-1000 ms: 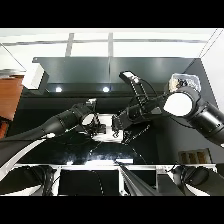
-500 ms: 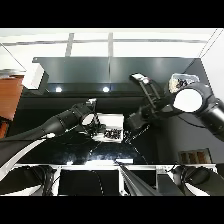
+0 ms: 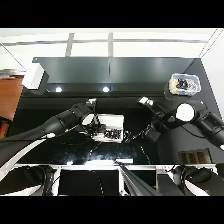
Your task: Fold the box and place the chain.
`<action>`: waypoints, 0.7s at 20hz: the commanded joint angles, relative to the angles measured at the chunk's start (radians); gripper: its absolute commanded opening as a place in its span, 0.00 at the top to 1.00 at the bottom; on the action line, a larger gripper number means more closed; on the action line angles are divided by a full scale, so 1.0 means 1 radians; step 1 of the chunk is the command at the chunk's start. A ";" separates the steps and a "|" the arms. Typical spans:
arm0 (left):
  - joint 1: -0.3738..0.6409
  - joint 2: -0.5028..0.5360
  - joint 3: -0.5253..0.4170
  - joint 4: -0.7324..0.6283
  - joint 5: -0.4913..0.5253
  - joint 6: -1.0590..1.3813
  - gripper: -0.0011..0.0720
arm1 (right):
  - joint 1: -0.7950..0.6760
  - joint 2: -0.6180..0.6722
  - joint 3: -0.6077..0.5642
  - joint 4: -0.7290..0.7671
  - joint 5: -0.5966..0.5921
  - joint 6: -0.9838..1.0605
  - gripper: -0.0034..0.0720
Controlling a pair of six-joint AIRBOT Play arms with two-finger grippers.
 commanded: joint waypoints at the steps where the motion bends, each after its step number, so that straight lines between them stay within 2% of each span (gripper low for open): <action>1: 0.000 0.000 0.000 -0.008 0.000 0.000 0.94 | -0.006 0.000 -0.102 0.067 -0.183 -0.323 0.02; 4: -0.001 0.000 0.000 -0.029 0.008 0.000 0.94 | -0.006 -0.020 -0.117 0.203 -0.339 -0.496 0.02; 8: 0.000 0.000 0.000 -0.029 0.008 0.000 0.94 | -0.006 -0.112 -0.119 0.370 -0.311 -0.776 0.02; 11: 0.000 -0.001 0.000 -0.028 0.007 0.000 0.94 | -0.006 -0.141 -0.119 0.480 -0.324 -0.879 0.03; 13: 0.000 -0.002 0.000 -0.028 0.007 0.000 0.94 | -0.006 -0.148 -0.119 0.480 -0.330 -0.881 0.03; 14: 0.000 -0.002 0.000 -0.026 0.007 0.000 0.94 | -0.006 -0.151 -0.119 0.481 -0.330 -0.880 0.13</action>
